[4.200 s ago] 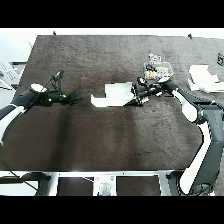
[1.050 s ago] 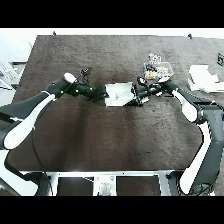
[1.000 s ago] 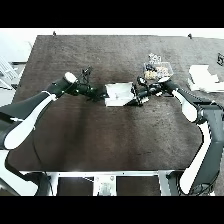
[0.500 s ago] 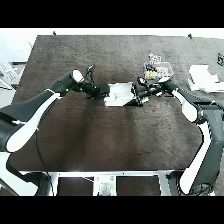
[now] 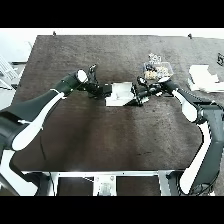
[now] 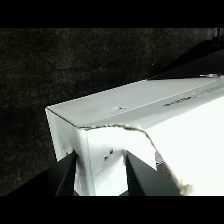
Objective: Fold the box and place the chain.
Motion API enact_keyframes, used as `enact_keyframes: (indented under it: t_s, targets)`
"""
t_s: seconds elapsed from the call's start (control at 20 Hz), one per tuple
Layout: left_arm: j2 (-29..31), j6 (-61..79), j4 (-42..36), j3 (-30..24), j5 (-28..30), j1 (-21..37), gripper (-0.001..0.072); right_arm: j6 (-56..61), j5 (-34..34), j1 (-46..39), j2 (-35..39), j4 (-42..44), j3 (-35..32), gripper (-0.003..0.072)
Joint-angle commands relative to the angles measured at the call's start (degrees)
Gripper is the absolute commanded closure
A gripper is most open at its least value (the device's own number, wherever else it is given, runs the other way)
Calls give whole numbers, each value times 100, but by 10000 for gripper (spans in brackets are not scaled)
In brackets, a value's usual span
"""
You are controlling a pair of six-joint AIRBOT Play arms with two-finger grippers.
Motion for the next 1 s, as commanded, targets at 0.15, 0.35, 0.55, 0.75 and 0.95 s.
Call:
enact_keyframes:
  t_s: [0.15,0.35,0.55,0.75,0.95]
  targets:
    - [-170,-608,614,380,-437,-57,345,0,2,7,2,2,-2,320]
    - [-195,-743,848,385,-525,-68,345,0,2,7,2,2,-2,321]
    - [-472,-804,1014,857,-1003,-85,344,0,2,7,2,2,-2,321]
    - [-533,-1023,1322,1082,-1228,-140,344,0,2,7,2,2,-2,320]
    - [-540,-1043,1344,1104,-1252,-140,345,0,0,7,2,2,-2,320]
